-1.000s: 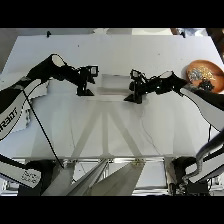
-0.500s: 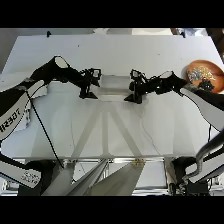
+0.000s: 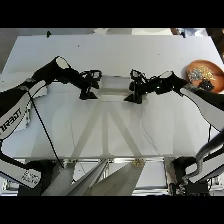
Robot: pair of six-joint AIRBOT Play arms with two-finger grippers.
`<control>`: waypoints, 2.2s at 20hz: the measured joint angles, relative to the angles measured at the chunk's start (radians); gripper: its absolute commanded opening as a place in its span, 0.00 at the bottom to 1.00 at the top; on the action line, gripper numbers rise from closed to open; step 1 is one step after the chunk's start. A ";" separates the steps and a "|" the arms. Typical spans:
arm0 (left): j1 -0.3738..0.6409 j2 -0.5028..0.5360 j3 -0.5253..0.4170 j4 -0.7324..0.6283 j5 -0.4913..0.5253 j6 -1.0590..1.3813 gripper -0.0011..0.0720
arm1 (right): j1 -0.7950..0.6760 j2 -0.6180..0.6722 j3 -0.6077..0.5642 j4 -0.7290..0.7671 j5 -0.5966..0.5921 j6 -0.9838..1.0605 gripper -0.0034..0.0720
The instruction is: Fold the box and place the chain.
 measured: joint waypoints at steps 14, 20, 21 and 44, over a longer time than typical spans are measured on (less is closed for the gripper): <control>-0.020 -0.008 0.000 0.000 0.110 0.000 0.51 | 0.000 0.000 0.000 0.003 -0.005 0.002 0.62; -0.024 -0.006 0.000 0.000 0.123 0.050 0.50 | -0.001 0.000 0.000 0.002 -0.003 0.002 0.62; -0.026 -0.006 0.000 0.000 0.125 0.057 0.50 | -0.001 0.000 0.000 0.002 -0.003 0.002 0.62; -0.035 0.017 -0.082 -0.001 0.179 0.122 0.44 | 0.000 0.000 0.000 0.000 0.000 0.000 0.62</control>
